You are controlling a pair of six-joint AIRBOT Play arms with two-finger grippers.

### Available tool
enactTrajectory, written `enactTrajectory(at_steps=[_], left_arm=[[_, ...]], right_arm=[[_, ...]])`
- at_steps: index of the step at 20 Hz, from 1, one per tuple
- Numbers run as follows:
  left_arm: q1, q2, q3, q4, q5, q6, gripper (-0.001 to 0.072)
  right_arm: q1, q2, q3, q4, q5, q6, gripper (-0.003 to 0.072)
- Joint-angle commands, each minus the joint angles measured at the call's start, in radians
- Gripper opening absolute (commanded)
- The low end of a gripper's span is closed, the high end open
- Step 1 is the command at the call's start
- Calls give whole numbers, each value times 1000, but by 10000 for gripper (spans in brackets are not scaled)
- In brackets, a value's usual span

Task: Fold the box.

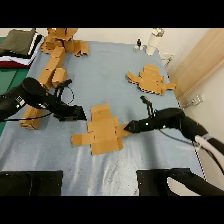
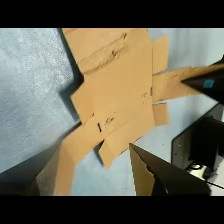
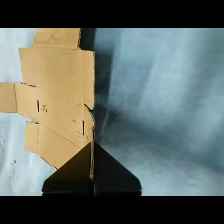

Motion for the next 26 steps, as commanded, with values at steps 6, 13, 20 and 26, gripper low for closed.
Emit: enactTrajectory(at_steps=[6,13,20,26], left_arm=[[50,-76,-117,-173,73,173,639],[51,-138,-117,-279,71,313,462],[51,-257,-117,-451,-7,525,461],[103,-258,-117,-447,-45,567,377]], right_arm=[[268,288,-188,17,277,26,1],[331,288,-204,-3,309,78,0],[331,288,-204,-10,308,97,1],[331,288,-204,-14,307,98,1]])
